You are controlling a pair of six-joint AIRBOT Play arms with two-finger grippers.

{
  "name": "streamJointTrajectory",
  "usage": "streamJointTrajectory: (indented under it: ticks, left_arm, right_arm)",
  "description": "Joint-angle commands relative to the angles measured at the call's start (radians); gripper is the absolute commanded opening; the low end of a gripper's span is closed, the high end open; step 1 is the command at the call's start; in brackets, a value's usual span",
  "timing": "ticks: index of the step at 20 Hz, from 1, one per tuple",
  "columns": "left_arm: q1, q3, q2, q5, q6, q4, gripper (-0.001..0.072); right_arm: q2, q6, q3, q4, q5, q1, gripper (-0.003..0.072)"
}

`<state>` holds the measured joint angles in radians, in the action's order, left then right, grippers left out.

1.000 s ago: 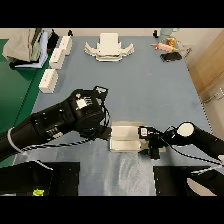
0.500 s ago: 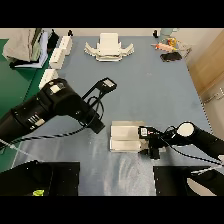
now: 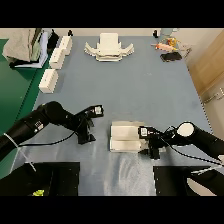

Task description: Fold the box.

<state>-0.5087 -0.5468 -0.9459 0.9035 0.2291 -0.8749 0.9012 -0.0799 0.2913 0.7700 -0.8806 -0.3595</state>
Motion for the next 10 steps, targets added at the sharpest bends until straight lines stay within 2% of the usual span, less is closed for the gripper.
streamJointTrajectory:
  ticks: [1, 5, 10]
  left_arm:
    - [-0.055, 0.119, -0.029, -0.134, -0.357, 0.265, 0.0696]
    - [-0.145, 0.143, -0.066, -0.241, -0.369, 0.326, 0.0697]
    - [-0.199, 0.143, -0.119, -0.27, -0.372, 0.375, 0.0697]
  right_arm:
    - [-0.001, 0.0, 0.001, 0.0, 0.0, 0.0, 0.0549]
    - [-0.001, 0.0, 0.001, 0.0, 0.0, 0.0, 0.0549]
    - [-0.001, 0.0, 0.001, 0.0, 0.0, 0.0, 0.0549]
